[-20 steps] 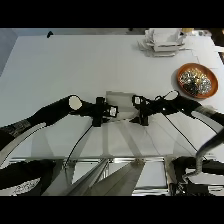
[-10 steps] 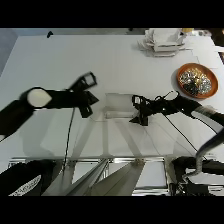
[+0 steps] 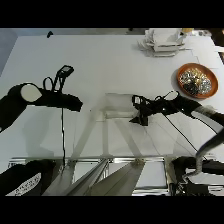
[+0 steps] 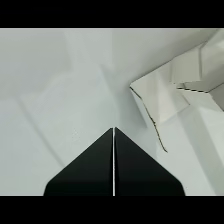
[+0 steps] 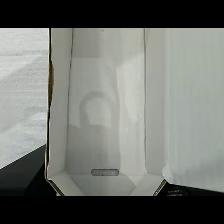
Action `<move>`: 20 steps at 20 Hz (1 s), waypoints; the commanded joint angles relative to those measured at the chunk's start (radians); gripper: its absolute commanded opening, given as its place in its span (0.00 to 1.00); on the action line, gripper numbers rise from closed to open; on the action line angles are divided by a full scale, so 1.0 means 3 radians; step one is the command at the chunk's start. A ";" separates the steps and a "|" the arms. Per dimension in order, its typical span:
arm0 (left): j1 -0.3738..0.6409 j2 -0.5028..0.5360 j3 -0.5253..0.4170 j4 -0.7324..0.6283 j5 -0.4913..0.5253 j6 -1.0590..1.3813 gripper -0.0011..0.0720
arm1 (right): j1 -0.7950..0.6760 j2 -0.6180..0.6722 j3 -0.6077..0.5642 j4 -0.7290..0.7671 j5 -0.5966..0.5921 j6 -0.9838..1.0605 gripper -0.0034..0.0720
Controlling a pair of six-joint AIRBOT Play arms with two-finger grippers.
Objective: Fold the box and place the chain.
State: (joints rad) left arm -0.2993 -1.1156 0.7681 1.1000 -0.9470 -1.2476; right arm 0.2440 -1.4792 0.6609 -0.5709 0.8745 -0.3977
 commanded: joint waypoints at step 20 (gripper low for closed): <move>-0.0341 -0.0763 0.0097 -0.1002 -0.0043 0.0118 0.08 | 0.0004 -0.0001 -0.0001 -0.0001 0.0003 -0.0003 0.50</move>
State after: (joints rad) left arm -0.3954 -1.3762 0.7864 0.8307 -0.9440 -1.2366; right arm 0.2440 -1.4792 0.6609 -0.5713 0.8753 -0.3992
